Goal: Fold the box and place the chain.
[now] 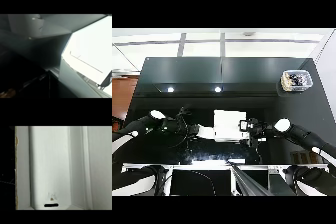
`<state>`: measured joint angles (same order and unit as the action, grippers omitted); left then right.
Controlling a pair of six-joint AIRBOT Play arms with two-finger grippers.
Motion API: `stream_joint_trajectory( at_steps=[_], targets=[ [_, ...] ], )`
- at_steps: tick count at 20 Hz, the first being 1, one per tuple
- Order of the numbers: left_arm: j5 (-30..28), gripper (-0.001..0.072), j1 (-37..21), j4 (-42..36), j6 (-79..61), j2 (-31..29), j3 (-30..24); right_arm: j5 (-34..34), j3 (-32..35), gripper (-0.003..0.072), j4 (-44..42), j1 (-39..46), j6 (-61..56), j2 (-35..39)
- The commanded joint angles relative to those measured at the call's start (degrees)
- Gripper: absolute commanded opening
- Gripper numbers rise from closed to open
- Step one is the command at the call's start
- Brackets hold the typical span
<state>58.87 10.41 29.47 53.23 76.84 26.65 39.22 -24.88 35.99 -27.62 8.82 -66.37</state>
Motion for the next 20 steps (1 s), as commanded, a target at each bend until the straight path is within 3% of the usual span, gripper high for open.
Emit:
stream_joint_trajectory(
  at_steps=[1,2,5,10,12,20],
  targets=[
    [0.04,0.0033,1.66,-0.22,-0.33,0.0,1.29,-0.07,0.02,0.0571,0.0,0.0,-0.02,-0.02],
    [0.07,0.0067,1.66,-0.22,-0.33,0.0,1.86,-0.07,0.02,0.0571,0.0,0.0,-0.02,-0.02],
    [0.13,0.0079,1.66,-0.2,-0.33,0.0,3.82,-0.07,0.02,0.0571,0.0,0.0,-0.02,-0.02],
    [1.55,0.0425,1.66,-0.2,-0.35,-0.04,6.19,-0.07,0.02,0.0571,0.0,0.0,-0.02,-0.02],
    [3.43,0.0506,1.66,-0.2,-0.35,-0.07,6.78,-0.07,0.02,0.0571,0.0,0.0,-0.02,-0.02],
    [6.6,0.051,1.66,-0.2,-0.33,-1.64,7.19,-0.07,0.02,0.0571,0.0,0.0,-0.02,-0.02]
  ],
)
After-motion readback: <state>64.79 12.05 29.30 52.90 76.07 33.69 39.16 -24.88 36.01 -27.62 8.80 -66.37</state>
